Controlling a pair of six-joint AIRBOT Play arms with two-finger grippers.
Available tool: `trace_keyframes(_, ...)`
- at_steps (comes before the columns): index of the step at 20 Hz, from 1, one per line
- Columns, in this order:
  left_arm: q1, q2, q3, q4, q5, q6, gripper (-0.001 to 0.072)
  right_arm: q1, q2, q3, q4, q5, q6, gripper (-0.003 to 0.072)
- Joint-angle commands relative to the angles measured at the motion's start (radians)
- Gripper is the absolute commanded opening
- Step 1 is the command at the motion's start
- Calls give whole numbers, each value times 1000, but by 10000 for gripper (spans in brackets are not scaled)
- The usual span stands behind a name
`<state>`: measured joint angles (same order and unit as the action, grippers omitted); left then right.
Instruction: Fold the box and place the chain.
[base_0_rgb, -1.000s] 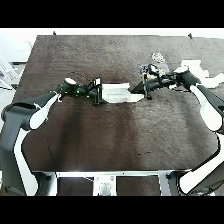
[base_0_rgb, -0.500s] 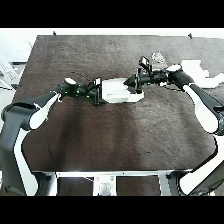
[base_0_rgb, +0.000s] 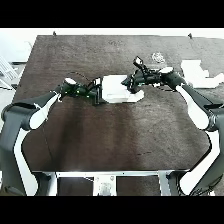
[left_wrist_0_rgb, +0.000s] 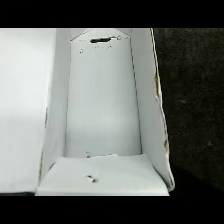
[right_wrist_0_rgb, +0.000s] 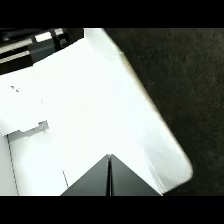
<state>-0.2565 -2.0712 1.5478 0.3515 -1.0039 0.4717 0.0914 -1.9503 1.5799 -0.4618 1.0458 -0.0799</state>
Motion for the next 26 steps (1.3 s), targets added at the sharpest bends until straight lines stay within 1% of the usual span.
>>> trace_keyframes(1, 1, 0, 1, 0, 0, 0, 351, 15, -26, 18, -76, -9, 58, 4)
trace_keyframes(6, 1, 0, 1, 0, 0, 0, 351, 19, -31, 18, -153, -6, 81, 4)
trace_keyframes(9, 1, 0, 1, 0, 0, 0, 351, 19, -31, 31, -153, -6, 69, 6)
trace_keyframes(12, 1, 0, 1, 0, 0, 0, 351, 18, -18, 74, -153, -5, 69, 6)
trace_keyframes(14, 1, 0, 1, 0, 0, 0, 351, 5, 20, 79, -153, 12, 69, 6)
trace_keyframes(17, 1, 0, 1, 0, 0, 0, 351, -50, 85, 73, -153, 96, 69, 4)
trace_keyframes(19, 1, 0, 1, 0, 0, 0, 351, -85, 159, 29, -154, 110, 69, 5)
trace_keyframes(21, 1, 0, 1, 0, 0, 0, 351, -105, 225, -30, -209, 116, 69, 13)
trace_keyframes(22, 1, 0, 1, 0, 0, 0, 351, -107, 241, -53, -253, 116, 69, 203)
trace_keyframes(23, 1, 0, 1, 0, 0, 0, 351, -109, 243, -73, -294, 117, 69, 520)
trace_keyframes(24, 0, 0, 1, 0, -1, 0, 351, -110, 242, -97, -324, 114, 63, 602)
trace_keyframes(26, 1, 0, 1, 0, 1, 0, 351, -109, 241, -141, -340, 114, -15, 602)
